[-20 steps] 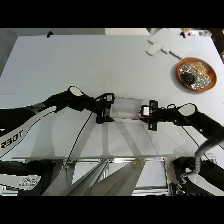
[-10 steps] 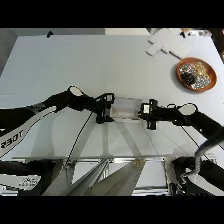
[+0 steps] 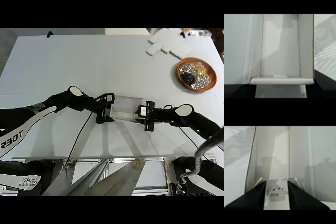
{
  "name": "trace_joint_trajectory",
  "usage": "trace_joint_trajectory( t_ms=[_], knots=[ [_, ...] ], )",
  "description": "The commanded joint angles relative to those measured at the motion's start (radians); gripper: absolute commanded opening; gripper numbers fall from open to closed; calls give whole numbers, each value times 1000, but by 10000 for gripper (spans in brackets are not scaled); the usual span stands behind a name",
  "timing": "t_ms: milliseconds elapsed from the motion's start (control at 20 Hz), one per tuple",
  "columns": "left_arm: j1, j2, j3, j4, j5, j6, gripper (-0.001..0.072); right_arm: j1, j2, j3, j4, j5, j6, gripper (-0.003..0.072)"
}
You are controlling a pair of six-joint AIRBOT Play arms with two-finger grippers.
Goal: Fold the box and place the chain.
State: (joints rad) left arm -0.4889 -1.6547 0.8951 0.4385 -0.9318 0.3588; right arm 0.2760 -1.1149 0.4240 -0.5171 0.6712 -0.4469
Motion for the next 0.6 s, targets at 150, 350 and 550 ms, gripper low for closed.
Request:
trace_joint_trajectory(
  t_ms=[150, 350, 550],
  knots=[
    [0, 0, 0, -1, 0, -1, 99, 3, -32, 0, -2, -6, 1, 551],
    [0, 0, 0, -1, 0, -1, 99, 2, -29, 0, -10, -9, 30, 509],
    [0, 0, 0, -1, 0, -1, 99, 2, 32, 0, -95, 2, 343, 39]
  ],
)
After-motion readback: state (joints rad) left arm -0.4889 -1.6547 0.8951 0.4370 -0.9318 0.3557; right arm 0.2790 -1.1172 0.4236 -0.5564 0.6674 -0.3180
